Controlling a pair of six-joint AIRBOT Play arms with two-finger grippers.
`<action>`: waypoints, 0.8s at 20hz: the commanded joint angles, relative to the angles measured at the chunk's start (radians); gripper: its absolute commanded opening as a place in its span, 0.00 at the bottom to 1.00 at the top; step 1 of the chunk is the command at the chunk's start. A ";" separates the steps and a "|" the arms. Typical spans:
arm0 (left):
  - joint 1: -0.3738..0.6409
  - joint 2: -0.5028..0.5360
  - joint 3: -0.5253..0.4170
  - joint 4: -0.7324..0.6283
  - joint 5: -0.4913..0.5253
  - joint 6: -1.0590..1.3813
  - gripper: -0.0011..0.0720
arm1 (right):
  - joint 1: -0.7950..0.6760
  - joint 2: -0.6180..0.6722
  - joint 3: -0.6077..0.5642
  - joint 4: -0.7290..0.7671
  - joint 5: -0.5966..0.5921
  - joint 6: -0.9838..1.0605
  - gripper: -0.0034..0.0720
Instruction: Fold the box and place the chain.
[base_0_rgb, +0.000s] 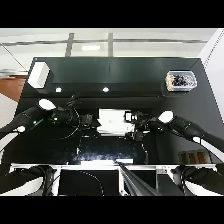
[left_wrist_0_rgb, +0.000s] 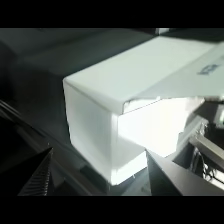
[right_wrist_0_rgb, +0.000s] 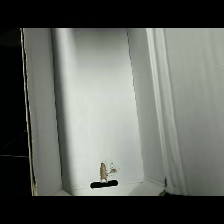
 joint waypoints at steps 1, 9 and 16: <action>-0.069 0.002 0.001 0.001 0.106 -0.068 0.98 | 0.000 0.000 0.000 0.000 -0.001 0.000 0.80; -0.213 0.002 0.002 0.188 0.256 -0.326 0.97 | 0.000 -0.001 0.000 0.000 -0.001 0.000 0.80; -0.306 0.002 0.080 0.446 0.280 -0.605 0.95 | 0.001 -0.001 0.000 0.000 -0.001 0.000 0.80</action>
